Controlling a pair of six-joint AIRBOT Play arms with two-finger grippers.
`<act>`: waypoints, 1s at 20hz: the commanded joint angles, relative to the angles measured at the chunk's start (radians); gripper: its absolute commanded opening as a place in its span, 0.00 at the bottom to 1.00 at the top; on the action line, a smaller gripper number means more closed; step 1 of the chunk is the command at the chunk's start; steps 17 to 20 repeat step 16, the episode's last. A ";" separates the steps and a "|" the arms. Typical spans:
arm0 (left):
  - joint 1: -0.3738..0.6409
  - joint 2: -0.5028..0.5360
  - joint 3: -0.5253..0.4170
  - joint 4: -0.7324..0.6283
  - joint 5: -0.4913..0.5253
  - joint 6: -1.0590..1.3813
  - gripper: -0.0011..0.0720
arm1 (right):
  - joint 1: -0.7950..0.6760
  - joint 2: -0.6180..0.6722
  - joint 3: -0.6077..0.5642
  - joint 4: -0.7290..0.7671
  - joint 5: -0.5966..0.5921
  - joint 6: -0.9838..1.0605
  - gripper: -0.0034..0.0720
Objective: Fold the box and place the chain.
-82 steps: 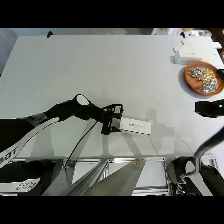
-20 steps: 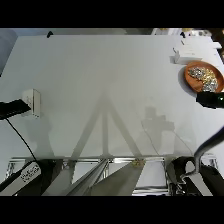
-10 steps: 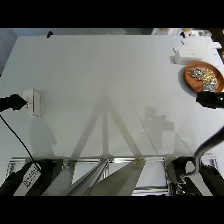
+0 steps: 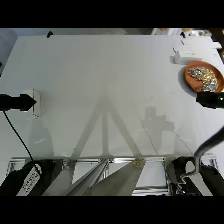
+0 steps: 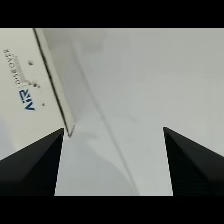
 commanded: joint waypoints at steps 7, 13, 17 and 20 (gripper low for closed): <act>-0.037 0.003 0.000 0.002 0.000 0.000 0.96 | 0.000 0.000 0.000 0.000 0.000 0.000 0.06; -0.037 0.003 0.000 0.002 0.029 0.000 0.96 | 0.000 0.000 0.000 0.000 0.000 0.000 0.06; -0.037 0.002 0.000 0.002 0.037 0.000 0.96 | 0.000 0.000 0.000 0.000 0.000 0.000 0.06; -0.037 0.002 0.000 0.002 0.037 0.000 0.96 | 0.000 0.000 0.000 0.000 0.000 0.000 0.06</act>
